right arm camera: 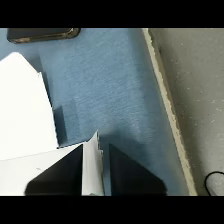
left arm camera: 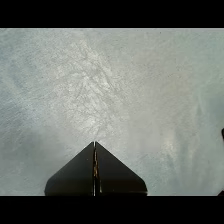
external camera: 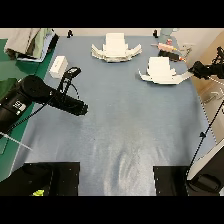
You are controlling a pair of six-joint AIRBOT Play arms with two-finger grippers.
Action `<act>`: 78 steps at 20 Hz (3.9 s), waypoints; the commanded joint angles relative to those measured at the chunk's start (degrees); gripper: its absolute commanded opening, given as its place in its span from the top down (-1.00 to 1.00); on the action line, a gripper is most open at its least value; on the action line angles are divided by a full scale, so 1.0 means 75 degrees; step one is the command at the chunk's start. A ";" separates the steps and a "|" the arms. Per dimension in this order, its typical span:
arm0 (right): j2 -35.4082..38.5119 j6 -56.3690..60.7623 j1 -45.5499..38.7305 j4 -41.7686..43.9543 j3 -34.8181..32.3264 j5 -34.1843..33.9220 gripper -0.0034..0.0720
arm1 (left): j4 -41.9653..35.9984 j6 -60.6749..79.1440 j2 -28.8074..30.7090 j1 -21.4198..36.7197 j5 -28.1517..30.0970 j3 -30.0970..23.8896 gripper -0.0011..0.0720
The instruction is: Fold the box.
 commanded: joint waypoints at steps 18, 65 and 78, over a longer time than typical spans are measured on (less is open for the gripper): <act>0.6359 0.0236 0.1929 0.1247 -0.7717 -0.0612 0.91 | -0.0003 0.0003 0.0003 0.0006 0.0000 0.0000 0.94; 0.9008 -0.1789 0.4540 0.1445 -1.2630 0.0128 0.90 | -0.0737 -0.0157 -0.0172 0.0213 0.0149 0.0006 0.93; 1.0351 -0.1574 0.5074 0.1577 -1.3630 -0.0766 0.90 | -0.2955 0.2629 -0.2669 0.1306 -0.0233 0.0032 0.17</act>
